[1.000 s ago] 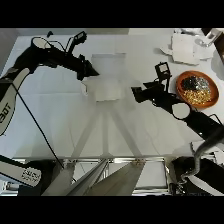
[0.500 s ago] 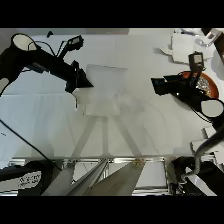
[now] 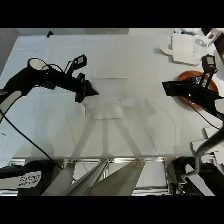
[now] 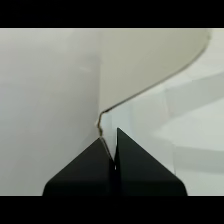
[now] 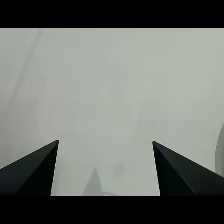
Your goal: Fold the box and place the chain.
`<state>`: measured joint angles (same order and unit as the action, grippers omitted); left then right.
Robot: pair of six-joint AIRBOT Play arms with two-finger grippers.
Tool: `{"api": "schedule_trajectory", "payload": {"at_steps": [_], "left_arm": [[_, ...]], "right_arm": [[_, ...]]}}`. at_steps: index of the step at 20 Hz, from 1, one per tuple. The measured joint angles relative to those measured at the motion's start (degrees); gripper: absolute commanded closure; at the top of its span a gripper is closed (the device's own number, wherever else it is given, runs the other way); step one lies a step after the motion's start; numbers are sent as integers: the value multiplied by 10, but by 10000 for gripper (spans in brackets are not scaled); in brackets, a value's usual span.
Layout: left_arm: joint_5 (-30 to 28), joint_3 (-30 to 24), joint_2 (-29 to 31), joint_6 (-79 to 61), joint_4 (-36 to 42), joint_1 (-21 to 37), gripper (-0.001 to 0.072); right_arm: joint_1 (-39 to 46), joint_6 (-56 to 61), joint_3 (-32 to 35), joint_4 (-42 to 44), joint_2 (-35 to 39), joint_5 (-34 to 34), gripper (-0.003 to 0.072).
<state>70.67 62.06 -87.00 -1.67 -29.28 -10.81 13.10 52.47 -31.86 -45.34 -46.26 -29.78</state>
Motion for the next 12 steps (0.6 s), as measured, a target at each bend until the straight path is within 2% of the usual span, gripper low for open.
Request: {"api": "schedule_trajectory", "payload": {"at_steps": [5, 12], "left_arm": [[-14, -5, -70, -84, 31, 0, 705], [-35, -5, -106, -169, 31, 0, 705]], "right_arm": [[4, 0, 0, 0, 0, -9, 43], [5, 0, 0, 1, 0, -11, 43]]}}
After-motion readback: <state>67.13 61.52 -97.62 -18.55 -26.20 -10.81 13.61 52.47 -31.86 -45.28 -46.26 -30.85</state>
